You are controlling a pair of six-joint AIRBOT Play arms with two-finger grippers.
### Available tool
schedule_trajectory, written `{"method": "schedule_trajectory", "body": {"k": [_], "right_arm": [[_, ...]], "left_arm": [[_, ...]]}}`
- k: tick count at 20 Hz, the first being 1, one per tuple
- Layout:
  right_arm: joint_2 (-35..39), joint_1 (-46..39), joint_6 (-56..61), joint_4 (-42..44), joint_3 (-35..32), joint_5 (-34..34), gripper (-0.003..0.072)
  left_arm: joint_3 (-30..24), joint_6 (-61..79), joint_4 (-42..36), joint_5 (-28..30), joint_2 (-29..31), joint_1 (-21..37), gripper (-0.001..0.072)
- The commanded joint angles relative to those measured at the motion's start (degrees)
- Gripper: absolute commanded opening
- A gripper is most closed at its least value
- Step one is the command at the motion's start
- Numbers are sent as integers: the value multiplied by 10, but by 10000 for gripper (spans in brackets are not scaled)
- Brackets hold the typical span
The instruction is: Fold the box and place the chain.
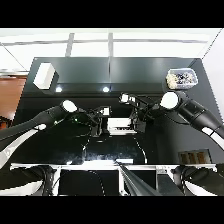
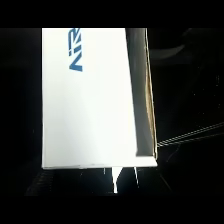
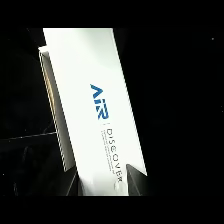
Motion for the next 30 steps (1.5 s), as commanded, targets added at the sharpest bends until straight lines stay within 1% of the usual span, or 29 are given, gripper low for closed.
{"method": "schedule_trajectory", "body": {"k": [1,12,13,14,23,30], "right_arm": [[0,1,6,0,0,21,327],[0,0,7,0,0,18,330],[0,0,7,0,0,18,336],[0,0,7,-1,0,18,390],[0,0,8,-1,0,18,390],[-1,1,8,-24,-3,16,390]], "left_arm": [[0,0,0,0,0,0,480],[0,0,0,0,0,0,479],[0,0,0,0,0,0,479],[0,0,0,0,0,0,479],[0,0,0,0,0,0,479],[0,0,0,0,0,0,479]]}}
